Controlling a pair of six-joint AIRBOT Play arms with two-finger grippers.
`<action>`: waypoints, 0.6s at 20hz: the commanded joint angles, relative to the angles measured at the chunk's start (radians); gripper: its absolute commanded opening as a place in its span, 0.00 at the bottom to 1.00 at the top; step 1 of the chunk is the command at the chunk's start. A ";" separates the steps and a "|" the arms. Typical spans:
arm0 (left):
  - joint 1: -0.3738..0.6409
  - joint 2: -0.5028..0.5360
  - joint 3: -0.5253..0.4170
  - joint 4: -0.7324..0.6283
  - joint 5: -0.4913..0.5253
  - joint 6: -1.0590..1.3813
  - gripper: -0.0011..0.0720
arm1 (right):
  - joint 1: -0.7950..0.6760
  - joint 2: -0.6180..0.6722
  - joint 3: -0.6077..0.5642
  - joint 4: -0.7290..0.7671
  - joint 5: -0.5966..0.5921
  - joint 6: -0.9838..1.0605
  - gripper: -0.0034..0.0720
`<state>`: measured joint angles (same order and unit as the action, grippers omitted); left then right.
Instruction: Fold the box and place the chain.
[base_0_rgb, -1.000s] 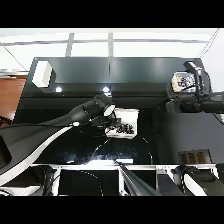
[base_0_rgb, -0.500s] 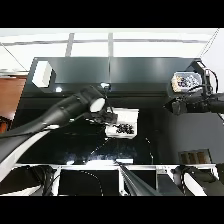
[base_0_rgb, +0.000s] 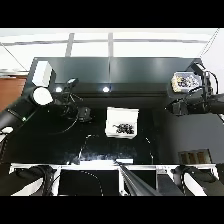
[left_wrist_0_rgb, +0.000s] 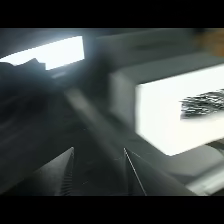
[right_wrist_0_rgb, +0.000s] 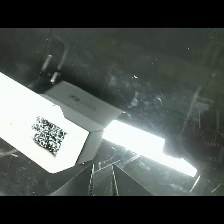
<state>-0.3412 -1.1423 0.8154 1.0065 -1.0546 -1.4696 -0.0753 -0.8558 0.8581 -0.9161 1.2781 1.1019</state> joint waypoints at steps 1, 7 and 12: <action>0.111 -0.039 -0.187 -0.512 0.048 0.877 0.60 | -0.001 0.001 0.001 -0.002 0.002 0.032 0.24; 0.028 -0.130 -0.211 -0.400 0.061 1.709 1.00 | 0.000 0.001 0.001 -0.005 0.019 0.031 0.24; 0.012 -0.206 -0.172 -0.551 0.120 1.852 0.99 | 0.000 0.001 0.001 -0.006 0.026 0.031 0.22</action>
